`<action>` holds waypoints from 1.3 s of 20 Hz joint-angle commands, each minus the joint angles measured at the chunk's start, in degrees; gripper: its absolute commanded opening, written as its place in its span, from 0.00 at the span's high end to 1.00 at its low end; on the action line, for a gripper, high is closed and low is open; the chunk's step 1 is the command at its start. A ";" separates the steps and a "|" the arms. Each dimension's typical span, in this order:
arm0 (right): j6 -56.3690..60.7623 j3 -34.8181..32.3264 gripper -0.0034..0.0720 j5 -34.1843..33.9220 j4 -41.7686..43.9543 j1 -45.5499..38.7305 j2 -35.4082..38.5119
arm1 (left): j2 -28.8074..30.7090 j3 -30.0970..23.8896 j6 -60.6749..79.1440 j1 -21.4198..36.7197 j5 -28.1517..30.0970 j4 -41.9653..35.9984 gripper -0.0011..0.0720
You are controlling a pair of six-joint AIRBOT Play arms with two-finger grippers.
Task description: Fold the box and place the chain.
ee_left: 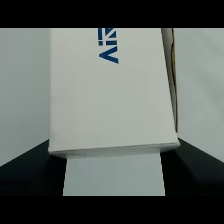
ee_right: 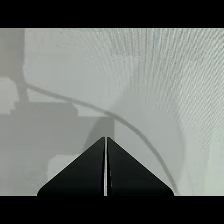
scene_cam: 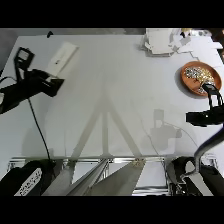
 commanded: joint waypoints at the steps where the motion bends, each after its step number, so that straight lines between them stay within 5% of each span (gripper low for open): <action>1: 0.00 -0.02 0.93 0.00 0.00 -0.04 -0.04 | -1.44 0.00 -15.87 10.25 -2.73 14.14 0.98; 10: 0.00 -0.02 0.93 0.00 0.02 -0.04 -0.04 | -13.90 0.00 -20.85 14.71 -13.51 18.71 0.96; 11: 0.00 -0.02 0.93 0.00 0.02 -0.04 -0.04 | -14.75 0.00 -20.85 14.73 -14.58 19.32 0.82; 12: 0.00 -0.02 0.93 0.00 0.02 -0.04 -0.04 | -15.37 0.00 -20.90 14.71 -15.56 20.26 0.57; 15: 0.00 -0.02 0.93 0.00 0.02 -0.04 -0.04 | -15.87 -0.02 -21.92 14.73 -16.61 21.46 0.36; 18: 0.00 -0.02 0.93 0.00 0.02 -0.04 -0.04 | -15.91 0.00 -21.94 14.71 -17.64 21.44 0.04; 22: 0.00 -0.02 0.93 0.00 0.02 -0.04 -0.04 | -14.71 0.00 -22.05 14.69 -19.91 21.44 0.03; 26: 0.00 -0.02 0.93 0.00 0.02 -0.04 -0.04 | -6.75 0.00 -23.32 14.64 -19.69 21.44 0.03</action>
